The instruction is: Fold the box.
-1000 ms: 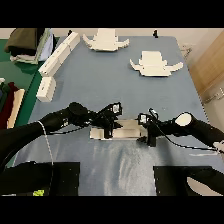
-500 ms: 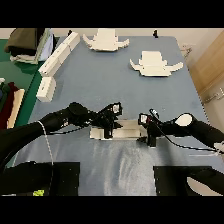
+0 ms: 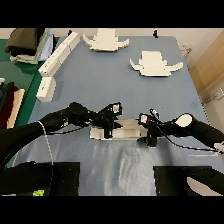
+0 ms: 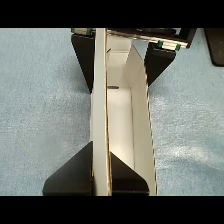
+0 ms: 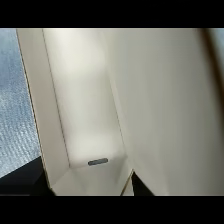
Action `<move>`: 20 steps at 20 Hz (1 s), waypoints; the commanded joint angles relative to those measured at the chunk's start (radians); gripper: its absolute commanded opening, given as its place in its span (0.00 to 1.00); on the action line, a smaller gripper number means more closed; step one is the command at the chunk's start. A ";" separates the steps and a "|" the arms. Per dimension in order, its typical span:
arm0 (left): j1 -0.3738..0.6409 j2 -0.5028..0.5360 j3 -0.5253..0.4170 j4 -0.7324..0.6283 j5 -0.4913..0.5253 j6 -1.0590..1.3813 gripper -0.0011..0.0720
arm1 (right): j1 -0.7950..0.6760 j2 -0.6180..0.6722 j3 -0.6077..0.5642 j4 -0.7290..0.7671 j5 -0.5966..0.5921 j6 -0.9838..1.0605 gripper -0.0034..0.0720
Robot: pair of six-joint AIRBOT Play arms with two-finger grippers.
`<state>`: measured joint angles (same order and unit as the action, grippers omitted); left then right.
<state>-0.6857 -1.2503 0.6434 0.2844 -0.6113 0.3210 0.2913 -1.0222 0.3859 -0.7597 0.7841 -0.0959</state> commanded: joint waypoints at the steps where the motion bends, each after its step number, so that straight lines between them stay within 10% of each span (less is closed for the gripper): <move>1: 0.000 0.001 0.000 0.000 0.000 0.000 0.03 | 0.001 -0.001 0.000 0.005 -0.007 0.002 0.82; 20: 0.000 0.001 0.000 0.000 0.000 0.000 0.03 | 0.001 0.000 0.002 -0.007 -0.008 0.001 0.72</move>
<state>-0.6857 -1.2507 0.6434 0.2844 -0.6113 0.3206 0.2924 -1.0222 0.3862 -0.7666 0.7773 -0.0948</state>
